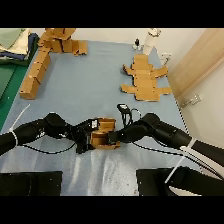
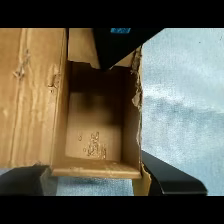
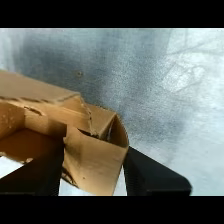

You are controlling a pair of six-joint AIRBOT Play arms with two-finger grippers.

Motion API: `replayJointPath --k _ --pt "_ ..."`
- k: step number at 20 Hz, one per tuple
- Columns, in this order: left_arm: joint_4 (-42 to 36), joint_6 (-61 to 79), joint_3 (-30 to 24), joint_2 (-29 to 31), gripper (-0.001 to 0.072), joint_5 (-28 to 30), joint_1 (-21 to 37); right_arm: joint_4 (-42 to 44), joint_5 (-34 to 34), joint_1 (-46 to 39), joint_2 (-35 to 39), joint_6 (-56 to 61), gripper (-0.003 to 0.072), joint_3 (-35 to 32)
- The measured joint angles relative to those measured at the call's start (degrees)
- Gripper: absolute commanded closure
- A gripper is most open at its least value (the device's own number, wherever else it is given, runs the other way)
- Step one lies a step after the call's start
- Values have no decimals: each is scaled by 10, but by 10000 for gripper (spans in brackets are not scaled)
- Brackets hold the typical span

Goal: Fold the box.

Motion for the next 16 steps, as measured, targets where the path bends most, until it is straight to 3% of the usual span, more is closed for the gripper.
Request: replayJointPath --k 7,16 --pt "0 0 -1 0 104 0 0 -103 -104 73 -82 121 170 109" --pt "0 0 -1 0 103 0 0 -135 -135 87 -95 166 160 132"
